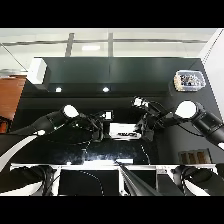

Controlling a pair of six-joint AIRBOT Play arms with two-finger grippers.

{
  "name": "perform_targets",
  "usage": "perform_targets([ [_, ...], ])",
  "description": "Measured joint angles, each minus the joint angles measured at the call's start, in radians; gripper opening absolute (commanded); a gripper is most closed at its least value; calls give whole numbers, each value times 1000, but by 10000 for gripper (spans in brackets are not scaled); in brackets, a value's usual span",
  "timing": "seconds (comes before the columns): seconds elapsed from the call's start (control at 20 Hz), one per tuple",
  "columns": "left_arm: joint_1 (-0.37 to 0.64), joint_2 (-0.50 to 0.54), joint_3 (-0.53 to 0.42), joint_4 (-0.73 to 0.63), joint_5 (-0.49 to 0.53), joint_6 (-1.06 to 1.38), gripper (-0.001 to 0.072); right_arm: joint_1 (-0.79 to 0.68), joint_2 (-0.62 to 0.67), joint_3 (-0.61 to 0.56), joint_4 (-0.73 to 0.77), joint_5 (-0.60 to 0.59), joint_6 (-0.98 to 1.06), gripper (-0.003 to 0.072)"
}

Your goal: Fold the box and place the chain.

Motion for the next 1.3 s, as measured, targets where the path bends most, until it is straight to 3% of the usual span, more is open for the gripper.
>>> perform_targets([
  [1.3, 0, 0, 0, 1, 0, 0, 351, 0, 0, 0, -18, 45, 6, 191],
])
